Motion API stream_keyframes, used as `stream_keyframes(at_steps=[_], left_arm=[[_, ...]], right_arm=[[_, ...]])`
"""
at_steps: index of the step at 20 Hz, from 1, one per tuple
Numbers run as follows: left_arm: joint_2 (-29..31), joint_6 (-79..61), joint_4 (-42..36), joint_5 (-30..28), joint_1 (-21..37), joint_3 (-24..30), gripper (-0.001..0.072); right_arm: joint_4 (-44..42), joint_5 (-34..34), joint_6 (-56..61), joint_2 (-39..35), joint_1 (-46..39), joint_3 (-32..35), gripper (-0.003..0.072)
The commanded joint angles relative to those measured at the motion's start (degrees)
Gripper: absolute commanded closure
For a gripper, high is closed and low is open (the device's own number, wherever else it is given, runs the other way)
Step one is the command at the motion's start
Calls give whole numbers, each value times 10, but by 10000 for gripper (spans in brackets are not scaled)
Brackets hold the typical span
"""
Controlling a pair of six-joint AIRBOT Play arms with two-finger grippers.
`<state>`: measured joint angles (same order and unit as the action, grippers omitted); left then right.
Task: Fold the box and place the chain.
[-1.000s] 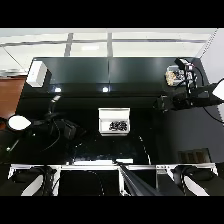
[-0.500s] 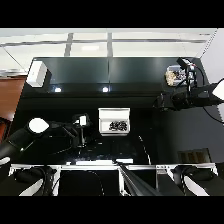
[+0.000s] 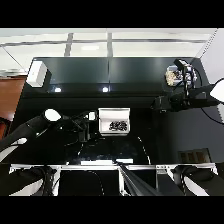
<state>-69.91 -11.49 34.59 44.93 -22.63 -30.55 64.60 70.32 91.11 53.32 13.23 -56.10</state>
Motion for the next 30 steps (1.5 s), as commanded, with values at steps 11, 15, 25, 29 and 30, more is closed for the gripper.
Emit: stream_keyframes(at_steps=[11, 15, 25, 29, 30], left_arm=[[-57, -55, -38, 23, 5, -50, -4], [-57, -64, -40, 27, 5, -50, -4], [-57, -63, -47, 19, 5, -50, 385], [-57, -63, -47, 19, 5, -50, 385], [-57, -63, -48, 18, 5, -50, 385]], right_arm=[[0, -20, 0, 0, 8, 0, 261], [0, -31, 0, 0, 8, 0, 261], [-2, -145, 1, 29, 26, 0, 235], [-65, -289, -22, 107, 70, 0, -32], [-75, -309, -40, 138, 81, 0, -26]])
